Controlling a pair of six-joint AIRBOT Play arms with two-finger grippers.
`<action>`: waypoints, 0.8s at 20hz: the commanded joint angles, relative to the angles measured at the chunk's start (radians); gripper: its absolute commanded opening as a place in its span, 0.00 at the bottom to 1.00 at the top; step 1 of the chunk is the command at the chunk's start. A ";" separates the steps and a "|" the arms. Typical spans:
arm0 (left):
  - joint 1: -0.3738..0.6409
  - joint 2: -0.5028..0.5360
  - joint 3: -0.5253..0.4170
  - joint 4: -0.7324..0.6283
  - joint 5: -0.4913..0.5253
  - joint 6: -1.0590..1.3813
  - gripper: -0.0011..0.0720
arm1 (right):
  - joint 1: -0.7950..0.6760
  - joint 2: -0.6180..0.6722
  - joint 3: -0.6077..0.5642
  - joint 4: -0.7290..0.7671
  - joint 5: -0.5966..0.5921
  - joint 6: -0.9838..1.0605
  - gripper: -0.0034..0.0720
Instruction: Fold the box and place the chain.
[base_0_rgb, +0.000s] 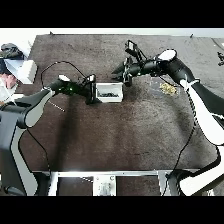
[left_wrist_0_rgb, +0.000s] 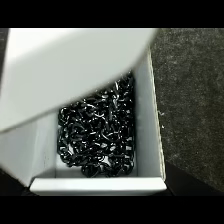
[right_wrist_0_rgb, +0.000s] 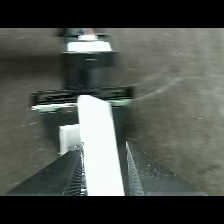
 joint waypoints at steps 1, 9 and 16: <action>0.001 0.000 0.000 0.000 0.000 0.000 0.50 | -0.008 -0.036 0.000 -0.016 -0.043 0.018 0.48; 0.001 0.000 0.000 0.000 0.000 0.000 0.50 | -0.006 -0.099 -0.001 -0.068 0.048 0.036 0.48; 0.001 0.000 0.000 0.000 0.000 0.000 0.50 | 0.036 -0.145 -0.002 -0.138 0.127 0.035 0.48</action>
